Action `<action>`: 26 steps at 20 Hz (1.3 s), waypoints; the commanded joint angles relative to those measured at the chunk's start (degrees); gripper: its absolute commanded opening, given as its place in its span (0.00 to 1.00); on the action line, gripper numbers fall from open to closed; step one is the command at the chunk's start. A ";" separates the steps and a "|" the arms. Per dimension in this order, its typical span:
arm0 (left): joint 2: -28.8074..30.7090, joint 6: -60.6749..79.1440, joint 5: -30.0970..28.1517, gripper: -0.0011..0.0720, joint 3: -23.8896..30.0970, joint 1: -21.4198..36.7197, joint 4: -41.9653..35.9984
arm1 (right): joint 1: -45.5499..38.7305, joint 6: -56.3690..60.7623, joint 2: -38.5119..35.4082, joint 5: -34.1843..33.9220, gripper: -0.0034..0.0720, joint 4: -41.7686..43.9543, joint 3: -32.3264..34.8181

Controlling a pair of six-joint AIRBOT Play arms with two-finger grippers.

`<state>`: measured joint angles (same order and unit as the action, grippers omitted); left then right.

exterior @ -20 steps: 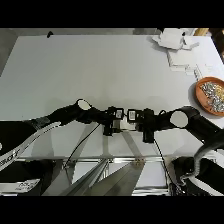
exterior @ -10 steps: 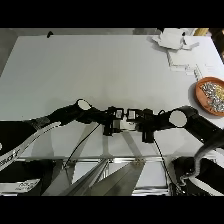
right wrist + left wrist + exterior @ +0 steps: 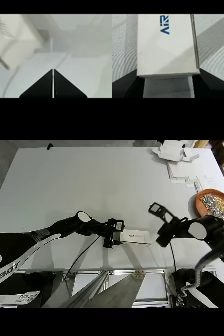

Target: Fold the box and place the chain.

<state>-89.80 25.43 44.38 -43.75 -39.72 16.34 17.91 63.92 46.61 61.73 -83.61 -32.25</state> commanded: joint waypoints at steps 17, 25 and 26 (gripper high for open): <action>0.00 -0.02 0.48 0.45 -0.02 0.00 -2.34 | -21.84 9.77 -0.17 2.54 0.07 -4.66 0.00; 7.78 -9.40 1.18 0.44 -0.02 4.59 1.66 | -21.84 9.75 -0.17 2.54 0.07 -4.66 -0.02; 10.75 -12.85 1.18 0.44 -0.02 6.71 2.84 | -21.84 9.75 -0.20 2.54 0.07 -4.66 -0.02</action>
